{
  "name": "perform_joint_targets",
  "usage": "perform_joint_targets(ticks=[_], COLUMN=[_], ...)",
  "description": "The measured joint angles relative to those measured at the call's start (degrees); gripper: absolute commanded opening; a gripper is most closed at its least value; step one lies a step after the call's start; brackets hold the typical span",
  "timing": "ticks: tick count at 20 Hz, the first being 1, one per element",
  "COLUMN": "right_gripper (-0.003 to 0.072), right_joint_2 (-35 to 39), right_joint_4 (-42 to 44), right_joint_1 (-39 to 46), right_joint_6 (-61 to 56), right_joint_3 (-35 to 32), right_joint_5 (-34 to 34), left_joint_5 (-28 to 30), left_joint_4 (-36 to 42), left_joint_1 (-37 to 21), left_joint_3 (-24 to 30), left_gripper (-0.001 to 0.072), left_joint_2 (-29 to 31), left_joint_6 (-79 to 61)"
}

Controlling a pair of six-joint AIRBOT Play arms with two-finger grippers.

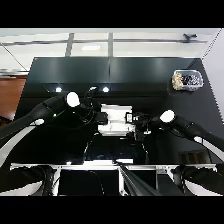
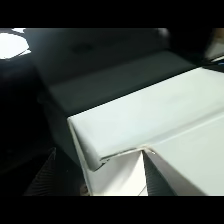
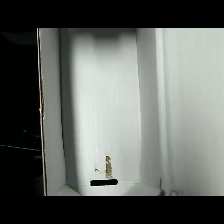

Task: Fold the box and place the chain.

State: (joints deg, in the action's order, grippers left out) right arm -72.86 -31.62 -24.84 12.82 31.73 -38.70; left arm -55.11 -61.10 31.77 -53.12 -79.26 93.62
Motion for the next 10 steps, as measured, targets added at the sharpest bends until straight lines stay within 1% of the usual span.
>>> perform_joint_targets(ticks=[7,10], right_gripper=[0.0133,0.0133], right_joint_2=[0.0,0.0], right_joint_4=[0.0,0.0], right_joint_1=[0.0,-0.02], right_joint_6=[0.04,0.04], right_joint_3=[0.02,0.0], right_joint_5=[0.0,-0.02], left_joint_5=[-0.85,-2.01], left_joint_4=[-9.55,-14.03], left_joint_1=[2.08,5.14], left_joint_3=[-0.28,-1.53], left_gripper=[0.0588,0.0589], left_joint_2=[-0.35,-1.4], left_joint_6=[10.67,14.91])
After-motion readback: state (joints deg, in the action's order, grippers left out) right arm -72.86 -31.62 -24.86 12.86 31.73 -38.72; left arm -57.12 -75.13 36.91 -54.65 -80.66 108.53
